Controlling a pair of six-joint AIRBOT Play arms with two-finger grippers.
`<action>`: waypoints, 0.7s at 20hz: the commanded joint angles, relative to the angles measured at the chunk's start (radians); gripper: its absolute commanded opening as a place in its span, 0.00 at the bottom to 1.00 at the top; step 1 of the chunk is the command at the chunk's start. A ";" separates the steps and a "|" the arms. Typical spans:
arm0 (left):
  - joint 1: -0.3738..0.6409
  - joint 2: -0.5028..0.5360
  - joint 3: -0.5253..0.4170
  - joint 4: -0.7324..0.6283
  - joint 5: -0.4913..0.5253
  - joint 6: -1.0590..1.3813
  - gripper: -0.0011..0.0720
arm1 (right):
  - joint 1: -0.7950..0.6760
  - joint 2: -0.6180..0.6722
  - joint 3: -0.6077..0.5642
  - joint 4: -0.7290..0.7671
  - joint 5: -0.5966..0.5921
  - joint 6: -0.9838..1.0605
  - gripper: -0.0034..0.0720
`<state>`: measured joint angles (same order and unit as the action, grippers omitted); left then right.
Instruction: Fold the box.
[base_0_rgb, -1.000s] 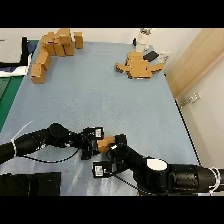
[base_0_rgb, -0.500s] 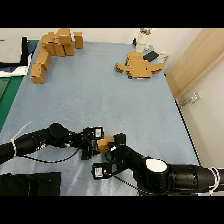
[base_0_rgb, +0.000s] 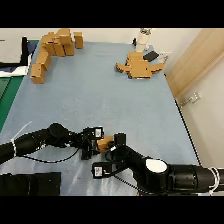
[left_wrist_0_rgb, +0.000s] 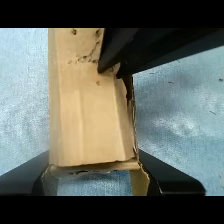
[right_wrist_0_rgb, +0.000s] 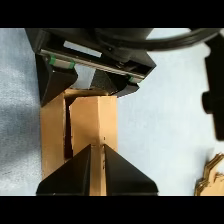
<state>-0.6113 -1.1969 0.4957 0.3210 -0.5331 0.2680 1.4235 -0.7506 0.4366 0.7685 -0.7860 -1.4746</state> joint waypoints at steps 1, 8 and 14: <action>0.000 0.000 0.000 0.000 0.000 0.001 0.70 | 0.000 -0.014 0.000 0.040 0.001 0.002 0.21; 0.000 0.000 0.000 0.000 0.000 0.001 0.70 | 0.000 -0.028 0.002 0.092 0.018 0.002 0.21; 0.000 0.000 0.000 0.000 0.001 0.001 0.70 | 0.014 0.171 0.058 0.463 -0.239 0.309 0.39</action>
<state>-0.6113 -1.1969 0.4957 0.3214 -0.5346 0.2695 1.4338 -0.6624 0.4694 0.9859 -0.8848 -1.3754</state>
